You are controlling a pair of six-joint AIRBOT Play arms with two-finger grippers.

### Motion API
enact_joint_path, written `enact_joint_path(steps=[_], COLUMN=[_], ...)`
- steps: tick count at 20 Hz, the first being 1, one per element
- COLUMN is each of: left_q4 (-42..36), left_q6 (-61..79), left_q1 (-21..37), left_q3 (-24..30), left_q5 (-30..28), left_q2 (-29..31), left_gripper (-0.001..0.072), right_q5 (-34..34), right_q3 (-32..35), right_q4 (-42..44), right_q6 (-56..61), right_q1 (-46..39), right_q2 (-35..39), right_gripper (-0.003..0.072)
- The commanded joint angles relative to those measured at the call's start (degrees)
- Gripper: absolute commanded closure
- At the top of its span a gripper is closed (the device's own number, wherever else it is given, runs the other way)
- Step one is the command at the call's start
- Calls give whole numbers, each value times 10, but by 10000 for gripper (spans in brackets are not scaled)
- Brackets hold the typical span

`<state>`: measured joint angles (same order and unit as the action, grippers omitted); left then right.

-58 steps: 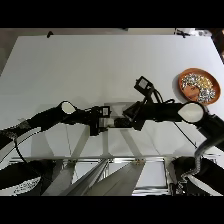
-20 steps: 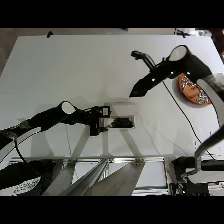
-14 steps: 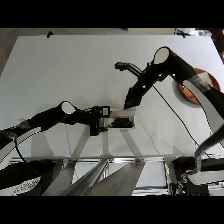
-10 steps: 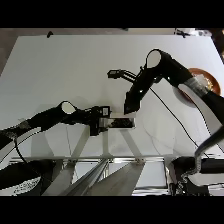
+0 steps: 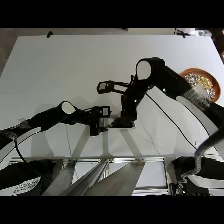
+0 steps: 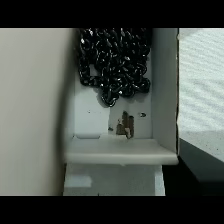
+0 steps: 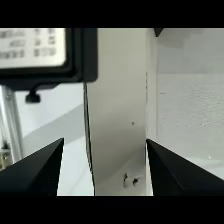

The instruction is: Fold the box and place the chain.

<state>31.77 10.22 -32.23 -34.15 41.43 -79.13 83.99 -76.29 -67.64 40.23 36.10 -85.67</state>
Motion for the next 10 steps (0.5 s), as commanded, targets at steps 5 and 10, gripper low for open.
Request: enact_joint_path(steps=[5, 10], left_q4=[0, 0], left_q6=[0, 0], left_q1=[0, 0], left_q3=[0, 0], left_q5=[0, 0], left_q2=[0, 0], left_gripper=[486, 486], right_q5=[-52, -118], right_q3=[14, 10], right_q4=[-14, 72], right_q6=[12, -18], right_q1=[-12, -87], right_q2=[70, 97], right_gripper=[145, 186])
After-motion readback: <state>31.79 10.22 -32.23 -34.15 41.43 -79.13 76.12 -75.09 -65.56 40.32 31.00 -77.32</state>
